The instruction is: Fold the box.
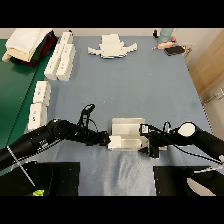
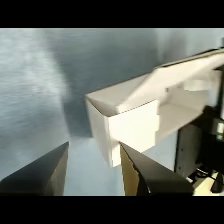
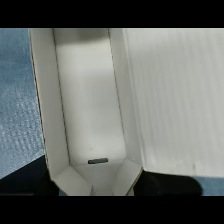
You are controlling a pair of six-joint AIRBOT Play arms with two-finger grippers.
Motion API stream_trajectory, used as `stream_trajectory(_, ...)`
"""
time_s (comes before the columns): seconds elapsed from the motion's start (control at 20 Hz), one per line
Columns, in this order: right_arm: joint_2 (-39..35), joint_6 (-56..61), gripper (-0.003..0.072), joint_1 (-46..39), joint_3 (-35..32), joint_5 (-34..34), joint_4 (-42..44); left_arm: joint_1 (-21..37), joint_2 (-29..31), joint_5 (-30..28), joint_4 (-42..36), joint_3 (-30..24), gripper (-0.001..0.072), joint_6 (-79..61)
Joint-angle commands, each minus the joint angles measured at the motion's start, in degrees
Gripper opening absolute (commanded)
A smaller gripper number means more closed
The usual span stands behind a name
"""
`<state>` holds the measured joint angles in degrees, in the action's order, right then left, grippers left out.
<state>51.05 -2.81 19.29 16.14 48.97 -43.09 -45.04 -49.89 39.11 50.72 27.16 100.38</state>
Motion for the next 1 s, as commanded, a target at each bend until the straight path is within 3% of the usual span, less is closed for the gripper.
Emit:
stream_trajectory(0.0, -0.04, 0.17, 0.0521, -0.02, 0.04, 0.0, 0.04, 3.32, 0.0, 3.1, 1.68, 0.13, 0.0501, 1.2)
stream_trajectory(0.2, -0.02, 0.17, 0.0521, -0.02, 0.04, 0.0, 0.04, 2.56, -0.07, 1.57, -5.99, 0.39, 0.0502, -3.39)
stream_trajectory(0.4, -0.04, 0.17, 0.0522, -0.02, 0.04, 0.0, 0.04, 0.31, -0.07, -3.43, -6.78, 0.37, 0.0501, -3.52)
stream_trajectory(0.55, -0.04, 0.17, 0.0521, -0.02, 0.04, 0.02, 0.04, -0.09, -0.33, -5.66, -11.87, 0.37, 0.05, -3.56)
stream_trajectory(0.75, -0.04, 0.17, 0.0522, -0.02, 0.04, 0.0, 0.04, -0.35, -2.25, -2.49, -11.65, 0.37, 0.05, -3.52)
stream_trajectory(0.95, -0.04, 0.17, 0.0522, -0.02, 0.04, 0.0, 0.04, -2.36, -2.47, -3.19, -11.21, 0.55, 0.0499, -0.87)
